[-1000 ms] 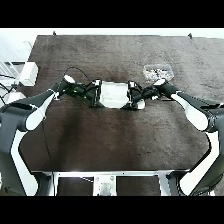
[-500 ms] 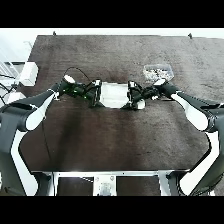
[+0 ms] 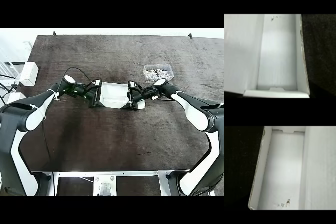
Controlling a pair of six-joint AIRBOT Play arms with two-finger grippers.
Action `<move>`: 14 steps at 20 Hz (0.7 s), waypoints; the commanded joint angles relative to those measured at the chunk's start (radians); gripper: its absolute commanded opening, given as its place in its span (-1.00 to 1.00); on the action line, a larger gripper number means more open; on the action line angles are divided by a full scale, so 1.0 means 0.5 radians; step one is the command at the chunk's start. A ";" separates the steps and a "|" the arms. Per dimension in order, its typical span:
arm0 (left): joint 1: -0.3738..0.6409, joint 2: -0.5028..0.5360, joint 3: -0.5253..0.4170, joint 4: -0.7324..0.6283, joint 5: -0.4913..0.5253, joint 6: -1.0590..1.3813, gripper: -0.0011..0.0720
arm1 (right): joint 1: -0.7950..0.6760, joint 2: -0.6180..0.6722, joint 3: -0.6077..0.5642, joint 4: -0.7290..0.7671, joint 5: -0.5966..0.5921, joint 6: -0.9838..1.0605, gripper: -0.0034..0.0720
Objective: Fold the box and place the chain.
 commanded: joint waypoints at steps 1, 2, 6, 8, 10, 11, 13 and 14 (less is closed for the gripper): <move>0.002 0.000 0.000 -0.002 0.008 0.000 -0.15 | 0.002 0.001 -0.002 0.000 0.002 0.001 0.67; 0.002 0.001 0.000 -0.002 0.008 0.000 -0.15 | 0.002 0.001 -0.002 0.000 0.002 0.001 0.67; 0.002 0.001 0.000 -0.016 0.008 0.000 -0.15 | 0.003 0.001 -0.002 0.000 0.002 0.002 0.67; 0.002 0.001 0.000 -0.017 0.008 0.000 -0.15 | 0.002 0.002 0.000 -0.001 0.007 -0.018 0.68; 0.002 0.001 -0.001 -0.017 0.006 -0.001 -0.15 | -0.004 0.002 0.017 -0.013 -0.008 -0.023 0.81; 0.002 0.001 -0.001 -0.017 0.007 -0.001 -0.15 | -0.004 0.002 0.027 -0.025 -0.035 -0.023 1.00; 0.002 0.001 -0.001 -0.016 0.008 -0.001 -0.15 | -0.003 0.002 0.040 -0.027 -0.085 -0.036 1.00; 0.002 0.001 -0.001 -0.016 0.009 -0.001 -0.15 | -0.003 0.002 0.045 -0.031 -0.092 -0.062 1.00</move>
